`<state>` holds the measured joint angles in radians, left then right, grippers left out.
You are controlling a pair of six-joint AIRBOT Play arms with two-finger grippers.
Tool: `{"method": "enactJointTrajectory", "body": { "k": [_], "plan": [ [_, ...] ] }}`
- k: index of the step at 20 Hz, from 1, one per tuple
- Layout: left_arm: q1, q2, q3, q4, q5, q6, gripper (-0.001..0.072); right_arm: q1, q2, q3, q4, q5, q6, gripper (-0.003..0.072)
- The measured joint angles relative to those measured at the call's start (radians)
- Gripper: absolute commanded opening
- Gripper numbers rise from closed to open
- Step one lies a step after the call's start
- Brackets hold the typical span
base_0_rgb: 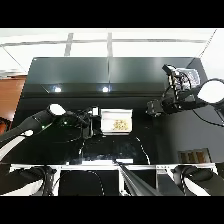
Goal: Fold the box and place the chain.
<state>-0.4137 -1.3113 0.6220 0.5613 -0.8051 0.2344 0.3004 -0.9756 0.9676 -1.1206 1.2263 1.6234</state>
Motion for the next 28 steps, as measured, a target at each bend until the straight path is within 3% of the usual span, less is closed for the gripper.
{"method": "enactJointTrajectory", "body": {
  "k": [21,28],
  "plan": [
    [-0.021,-0.072,0.081,0.007,0.044,0.063,0.0706,0.0,0.0,0.0,0.001,0.0,0.0,0.0266],
    [-0.009,-0.074,0.127,0.045,-0.088,0.069,0.0707,0.0,0.0,0.0,0.003,0.0,0.001,0.0267]
  ]
}}
